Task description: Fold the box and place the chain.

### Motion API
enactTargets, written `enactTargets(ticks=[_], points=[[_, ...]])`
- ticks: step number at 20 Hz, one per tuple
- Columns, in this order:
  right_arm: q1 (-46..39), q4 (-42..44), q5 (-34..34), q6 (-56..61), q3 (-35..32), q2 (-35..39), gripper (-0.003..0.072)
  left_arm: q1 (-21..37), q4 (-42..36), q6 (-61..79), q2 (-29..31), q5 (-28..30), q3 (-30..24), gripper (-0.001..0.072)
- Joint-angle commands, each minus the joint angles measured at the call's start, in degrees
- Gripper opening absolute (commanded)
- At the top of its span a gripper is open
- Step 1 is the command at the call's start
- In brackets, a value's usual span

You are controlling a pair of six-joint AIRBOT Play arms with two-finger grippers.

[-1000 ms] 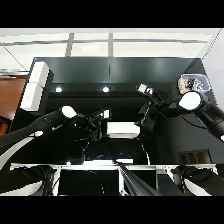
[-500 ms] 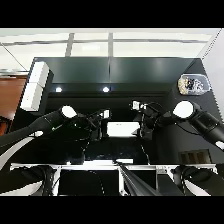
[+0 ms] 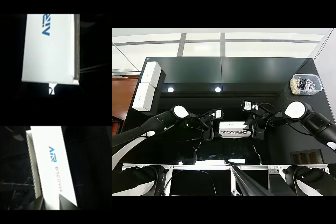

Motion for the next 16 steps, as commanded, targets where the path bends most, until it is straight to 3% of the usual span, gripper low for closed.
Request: enactTargets(ticks=[1, 3, 5, 16], points=[[0.0, -0.2, 0.3, 0.7, 0.0, 0.0, 0.0192, 0.0, 0.0, 0.0, 0.0, 0.0, 0.0, 0.0352], [0.0, -0.2, 0.8, 1.6, 0.0, 0.0, 0.0195, 0.0, 0.0, 0.0, 0.0, 0.0, 0.0, 0.0352], [0.0, -0.2, 1.9, 1.7, 0.0, 0.0, 0.0274, 0.0, 0.0, 0.0, 0.0, 0.0, 0.0, 0.0353], [0.0, -0.2, 1.9, 2.5, -0.8, -0.3, 0.0274, 0.0, 0.0, 0.0, 0.0, 0.0, 0.0, 0.0353]])
